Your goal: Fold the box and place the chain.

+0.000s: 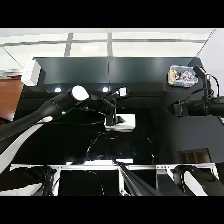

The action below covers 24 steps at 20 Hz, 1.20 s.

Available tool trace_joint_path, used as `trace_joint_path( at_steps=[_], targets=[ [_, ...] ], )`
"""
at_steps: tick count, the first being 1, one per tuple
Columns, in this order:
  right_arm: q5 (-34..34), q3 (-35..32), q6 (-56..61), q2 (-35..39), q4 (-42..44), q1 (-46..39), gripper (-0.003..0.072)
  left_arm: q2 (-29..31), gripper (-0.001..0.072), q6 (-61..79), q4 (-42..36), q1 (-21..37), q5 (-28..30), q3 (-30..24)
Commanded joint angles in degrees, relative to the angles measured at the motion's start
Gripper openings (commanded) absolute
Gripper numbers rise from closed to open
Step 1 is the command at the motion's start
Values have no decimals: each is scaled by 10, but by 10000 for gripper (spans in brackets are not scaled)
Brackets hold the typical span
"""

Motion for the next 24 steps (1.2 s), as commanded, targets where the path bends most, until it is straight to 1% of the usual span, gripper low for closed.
trace_joint_path(
  at_steps=[1, 3, 6, 11, 21, 22, 24],
  targets=[
    [-6, 0, -5, 1, -2, -1, 13, -39, 710, -40, 10, -9, -1, 24],
    [-8, 0, -5, 1, -2, -1, 13, -45, 710, -41, 9, -10, -6, 24],
    [-15, -1, -5, 1, -2, -1, 13, -57, 710, -57, 10, -12, -34, 24],
    [-15, -1, -5, 1, -2, -1, 13, -61, 710, -56, 34, -13, -54, 26],
    [-15, -1, -5, 1, -2, -1, 13, -61, 710, 58, 36, -13, -63, 26],
    [-15, -1, -5, 1, -2, -1, 13, -61, 710, 58, 45, -14, -63, 26],
    [-15, -1, -5, 1, -2, -1, 13, -62, 710, 57, 94, -24, -63, 26]
  ],
)
